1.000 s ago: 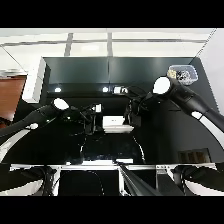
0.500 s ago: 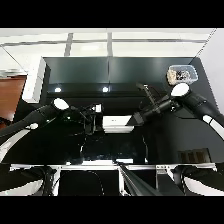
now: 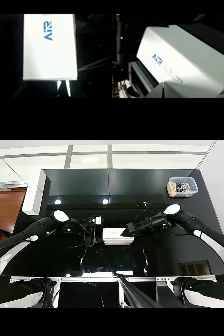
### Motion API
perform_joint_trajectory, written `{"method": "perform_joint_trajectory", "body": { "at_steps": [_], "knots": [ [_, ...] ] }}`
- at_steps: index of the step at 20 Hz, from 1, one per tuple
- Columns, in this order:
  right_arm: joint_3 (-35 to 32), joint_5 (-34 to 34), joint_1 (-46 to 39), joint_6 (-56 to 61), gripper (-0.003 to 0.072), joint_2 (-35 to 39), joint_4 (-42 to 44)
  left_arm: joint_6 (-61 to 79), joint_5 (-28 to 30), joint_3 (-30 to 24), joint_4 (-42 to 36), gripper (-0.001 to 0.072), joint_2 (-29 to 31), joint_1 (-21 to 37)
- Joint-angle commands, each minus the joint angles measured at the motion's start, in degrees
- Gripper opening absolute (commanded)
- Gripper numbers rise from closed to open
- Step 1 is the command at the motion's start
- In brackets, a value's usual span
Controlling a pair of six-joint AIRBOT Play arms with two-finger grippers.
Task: Fold the box and place the chain.
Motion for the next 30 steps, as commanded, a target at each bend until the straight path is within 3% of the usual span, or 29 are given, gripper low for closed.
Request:
{"method": "perform_joint_trajectory", "body": {
  "at_steps": [1,9,14,18,19,20,24,27,30],
  "knots": [
    [-0.2,-2.4,0.2,1.9,0.0014,-1.5,-3.3,0.0,0.0,0.0,0.0,0.0369,0.0,0.0],
    [-0.2,-6.8,0.2,0.9,0.0014,-1.5,-3.1,0.0,0.0,0.0,0.0,0.0369,0.0,0.0],
    [4.1,-0.5,-2.3,-2.1,0.0014,2.6,-3.1,0.0,-0.2,0.0,0.0,0.0369,0.0,0.0],
    [9.0,4.1,-12.5,-2.1,0.0014,10.0,-4.5,-1.0,-1.8,1.0,0.0,0.0379,0.3,0.1],
    [9.0,4.9,-15.8,-1.9,0.0014,11.8,-5.3,-2.6,-1.8,1.7,0.1,0.0485,0.7,0.2],
    [9.0,6.3,-19.3,-1.2,0.0014,13.5,-7.2,-3.9,-1.7,2.3,0.5,0.0712,1.2,0.2],
    [9.0,13.4,-29.7,2.6,0.0014,17.5,-19.9,-6.1,-2.2,3.8,7.1,0.0720,6.3,1.3],
    [7.0,12.5,-33.4,3.6,0.0014,18.4,-23.0,-6.5,-1.6,4.6,0.9,0.0714,8.7,0.6],
    [4.0,8.6,-33.2,3.6,0.0014,18.4,-22.2,-6.6,-0.3,8.4,-3.7,0.0713,4.6,-4.9]
  ]
}}
